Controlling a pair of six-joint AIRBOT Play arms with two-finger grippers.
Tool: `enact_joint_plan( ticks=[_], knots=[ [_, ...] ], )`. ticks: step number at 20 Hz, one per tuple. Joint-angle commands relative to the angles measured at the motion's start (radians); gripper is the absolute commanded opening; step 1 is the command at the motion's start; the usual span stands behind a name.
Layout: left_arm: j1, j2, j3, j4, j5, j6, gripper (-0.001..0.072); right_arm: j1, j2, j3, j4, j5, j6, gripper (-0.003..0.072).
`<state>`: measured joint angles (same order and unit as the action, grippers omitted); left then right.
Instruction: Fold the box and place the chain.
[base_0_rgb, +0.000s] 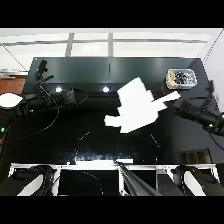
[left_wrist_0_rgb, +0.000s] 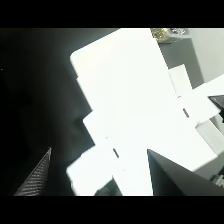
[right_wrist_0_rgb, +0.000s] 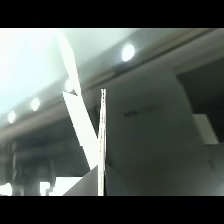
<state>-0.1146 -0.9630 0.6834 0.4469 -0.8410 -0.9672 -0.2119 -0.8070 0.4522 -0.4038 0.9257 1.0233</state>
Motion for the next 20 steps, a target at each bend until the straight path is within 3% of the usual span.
enact_joint_plan(
  ticks=[1, 5, 7, 13, 18, 20],
  knots=[
    [-0.003, -0.005, 0.001, 0.109, 0.018, 0.003, 0.0704, 0.251, 0.026, -0.040, 0.033, -0.105, -0.167, 0.0035],
    [-0.001, -0.005, -0.029, 0.320, -0.044, -0.229, 0.0704, 0.392, 0.026, -0.040, 0.029, -0.190, -0.370, 0.0034],
    [-0.001, -0.006, -0.089, 0.316, -0.069, -0.260, 0.0704, 0.403, 0.026, -0.040, 0.031, -0.207, -0.377, 0.0032],
    [0.001, -0.019, -0.321, -0.141, -0.052, -0.015, 0.0704, 0.403, 0.026, -0.040, 0.036, -0.200, -0.376, 0.0033],
    [-0.054, -0.168, -0.321, -0.255, 0.023, 0.148, 0.0704, 0.403, 0.026, -0.040, 0.037, -0.195, -0.370, 0.0033],
    [-0.069, -0.239, -0.317, -0.410, 0.021, 0.270, 0.0704, 0.403, 0.026, -0.040, 0.037, -0.195, -0.352, 0.0034]
  ],
)
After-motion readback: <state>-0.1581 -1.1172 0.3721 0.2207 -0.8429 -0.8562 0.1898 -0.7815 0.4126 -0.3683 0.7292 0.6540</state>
